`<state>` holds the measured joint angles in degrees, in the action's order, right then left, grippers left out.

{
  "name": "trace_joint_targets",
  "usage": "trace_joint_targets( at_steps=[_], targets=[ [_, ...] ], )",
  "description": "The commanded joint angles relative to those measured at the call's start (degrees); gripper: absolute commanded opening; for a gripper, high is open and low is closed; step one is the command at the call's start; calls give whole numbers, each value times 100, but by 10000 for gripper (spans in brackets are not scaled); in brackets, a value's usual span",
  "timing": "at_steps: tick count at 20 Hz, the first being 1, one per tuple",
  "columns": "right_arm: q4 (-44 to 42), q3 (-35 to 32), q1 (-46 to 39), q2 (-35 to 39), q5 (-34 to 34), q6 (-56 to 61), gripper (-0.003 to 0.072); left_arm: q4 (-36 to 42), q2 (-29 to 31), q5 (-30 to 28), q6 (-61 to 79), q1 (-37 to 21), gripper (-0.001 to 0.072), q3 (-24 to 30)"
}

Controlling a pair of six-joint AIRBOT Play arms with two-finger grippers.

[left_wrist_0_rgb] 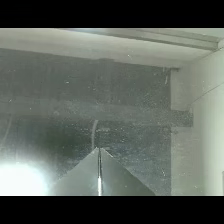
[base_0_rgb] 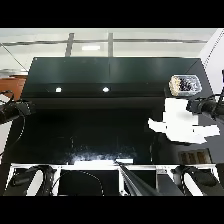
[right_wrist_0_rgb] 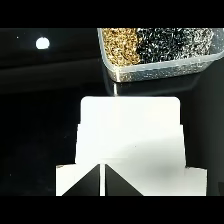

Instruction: Fold the box and place the chain.

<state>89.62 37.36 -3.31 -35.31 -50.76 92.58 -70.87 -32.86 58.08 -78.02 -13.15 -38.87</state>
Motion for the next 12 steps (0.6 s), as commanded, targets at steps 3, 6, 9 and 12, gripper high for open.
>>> trace_joint_targets(
  at_steps=[3, 6, 9, 12],
  targets=[
    [-2, -2, -2, -2, -20, 0, 41, -2, -2, -42, 0, 2, 29, 42],
    [-2, -2, -2, -2, -20, 2, 41, -2, -2, -68, 0, 2, 29, 42],
    [-2, -2, -2, -2, -20, 0, 41, -2, -2, -68, 0, 2, 29, 42],
    [-2, -2, -2, -2, -20, 0, 41, 7, -2, -74, 0, 2, 29, 42]
  ],
)
